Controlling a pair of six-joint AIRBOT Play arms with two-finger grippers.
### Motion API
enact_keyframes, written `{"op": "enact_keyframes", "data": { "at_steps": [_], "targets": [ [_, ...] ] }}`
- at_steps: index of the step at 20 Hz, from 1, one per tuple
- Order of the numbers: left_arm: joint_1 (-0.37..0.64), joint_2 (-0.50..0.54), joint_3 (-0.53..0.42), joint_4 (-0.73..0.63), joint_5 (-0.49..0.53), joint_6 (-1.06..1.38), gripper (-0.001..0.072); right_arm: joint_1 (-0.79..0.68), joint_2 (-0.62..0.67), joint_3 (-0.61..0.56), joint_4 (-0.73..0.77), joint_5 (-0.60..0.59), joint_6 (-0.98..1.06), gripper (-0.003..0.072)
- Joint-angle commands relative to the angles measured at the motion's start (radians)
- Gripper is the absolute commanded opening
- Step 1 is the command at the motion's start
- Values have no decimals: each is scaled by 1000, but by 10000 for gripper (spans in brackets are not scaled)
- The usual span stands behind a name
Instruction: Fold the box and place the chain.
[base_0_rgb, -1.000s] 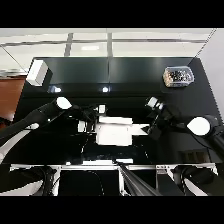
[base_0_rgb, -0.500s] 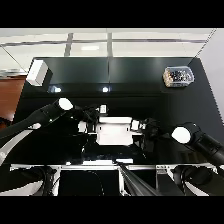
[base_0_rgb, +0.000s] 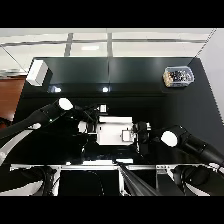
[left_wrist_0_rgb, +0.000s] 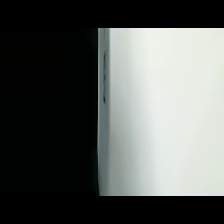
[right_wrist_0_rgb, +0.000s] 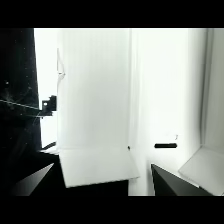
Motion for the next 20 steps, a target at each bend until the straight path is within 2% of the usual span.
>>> {"op": "enact_keyframes", "data": {
  "at_steps": [1, 7, 10, 14, 20],
  "targets": [
    [-1, -1, 0, -1, 0, -3, 25, 15, -23, -1, 0, -77, -16, 715],
    [-1, -1, 0, -1, 0, -3, 26, 15, -24, -1, 4, -58, -16, 714],
    [-1, -1, 0, -1, 0, -3, 25, 14, -24, 0, 75, -60, -14, 714],
    [-1, -1, 0, -1, 0, -3, 25, 11, -24, 29, 79, -39, -14, 714],
    [-2, -1, 0, -1, 0, -3, 25, -106, -24, 66, 109, -38, -18, 714]
  ]
}}
